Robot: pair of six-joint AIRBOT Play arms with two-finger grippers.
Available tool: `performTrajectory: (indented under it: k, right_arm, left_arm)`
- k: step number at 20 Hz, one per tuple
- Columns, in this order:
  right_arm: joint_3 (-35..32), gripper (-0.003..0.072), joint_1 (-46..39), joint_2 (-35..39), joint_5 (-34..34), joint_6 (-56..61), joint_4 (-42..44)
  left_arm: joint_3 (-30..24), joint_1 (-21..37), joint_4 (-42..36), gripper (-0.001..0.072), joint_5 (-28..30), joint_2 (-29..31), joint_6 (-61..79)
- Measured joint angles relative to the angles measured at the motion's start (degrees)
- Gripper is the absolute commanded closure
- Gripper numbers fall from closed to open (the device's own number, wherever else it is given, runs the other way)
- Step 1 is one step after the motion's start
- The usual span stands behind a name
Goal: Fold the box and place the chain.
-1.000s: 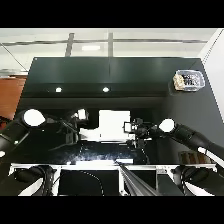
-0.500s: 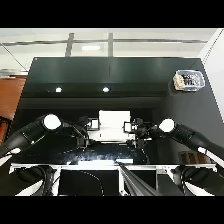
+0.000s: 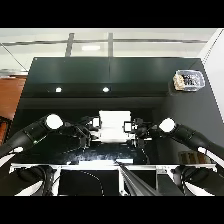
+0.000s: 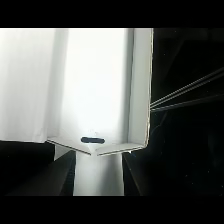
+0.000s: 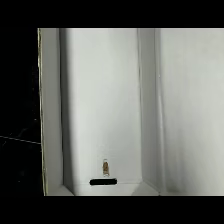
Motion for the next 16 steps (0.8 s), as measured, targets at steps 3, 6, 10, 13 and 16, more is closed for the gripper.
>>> performTrajectory:
  k: [3,6,10,13,16]
  right_arm:
    - [0.0,0.0449,0.0,0.0,-0.04,0.02,0.02]
    - [0.0,0.0448,0.0,0.0,-0.04,0.02,0.02]
    - [0.0,0.0448,0.0,0.0,-0.02,0.02,0.04]
    - [0.0,0.0449,0.0,0.0,0.07,-0.02,0.09]
    - [0.0,0.0448,0.0,0.0,0.13,-0.07,0.09]
  left_arm:
    - [0.0,0.0,-0.22,0.0377,0.37,0.0,0.02]
    - [0.0,0.0,-0.81,0.0376,0.63,-0.13,0.11]
    - [0.0,-0.22,-2.43,0.0376,1.03,-1.09,0.42]
    - [0.0,-1.18,-3.37,0.0378,1.6,-1.84,0.83]
    - [0.0,-2.47,-5.31,0.0378,2.56,-2.36,1.53]
